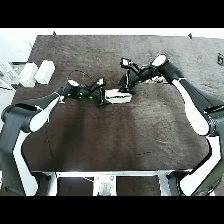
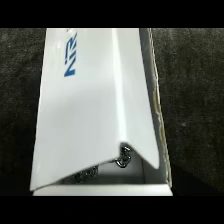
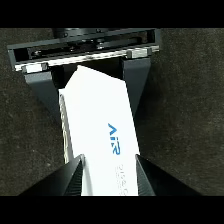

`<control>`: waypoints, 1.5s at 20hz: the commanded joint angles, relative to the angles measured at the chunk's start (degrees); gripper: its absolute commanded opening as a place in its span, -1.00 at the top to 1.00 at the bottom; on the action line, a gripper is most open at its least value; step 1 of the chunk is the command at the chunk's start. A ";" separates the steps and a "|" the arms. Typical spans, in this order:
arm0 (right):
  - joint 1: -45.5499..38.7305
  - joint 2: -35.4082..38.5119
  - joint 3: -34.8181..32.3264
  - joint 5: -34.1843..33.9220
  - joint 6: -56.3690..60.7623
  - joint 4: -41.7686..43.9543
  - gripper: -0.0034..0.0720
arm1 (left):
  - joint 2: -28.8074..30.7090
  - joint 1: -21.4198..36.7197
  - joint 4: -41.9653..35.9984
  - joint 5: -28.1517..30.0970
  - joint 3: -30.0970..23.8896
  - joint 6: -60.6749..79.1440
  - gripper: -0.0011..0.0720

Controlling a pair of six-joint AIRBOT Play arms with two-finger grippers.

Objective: Fold the box and place the chain.

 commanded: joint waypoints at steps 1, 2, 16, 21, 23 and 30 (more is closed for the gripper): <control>0.68 -0.04 -0.59 0.07 1.16 -0.02 -0.09 | 0.04 -0.04 0.04 -0.09 0.02 0.02 -0.32; 0.83 -0.04 -0.94 0.09 1.18 -0.02 -0.09 | 0.04 -0.04 0.04 -0.09 0.02 0.02 -0.32; 1.01 -0.09 -6.14 0.72 1.64 0.72 -0.09 | 0.04 -0.04 0.04 -0.09 0.02 0.02 -0.32; -0.31 -0.04 -7.34 0.70 -2.10 6.99 -0.31 | 0.04 -0.04 0.04 -0.09 0.02 0.02 -0.32; -1.53 0.26 -7.17 0.76 -2.12 10.19 -0.30 | 0.04 -0.04 0.04 -0.09 0.02 0.02 -0.32; -4.92 0.57 -7.82 5.18 -3.72 15.98 0.72 | 0.04 -0.04 0.04 -0.09 0.02 0.02 -0.32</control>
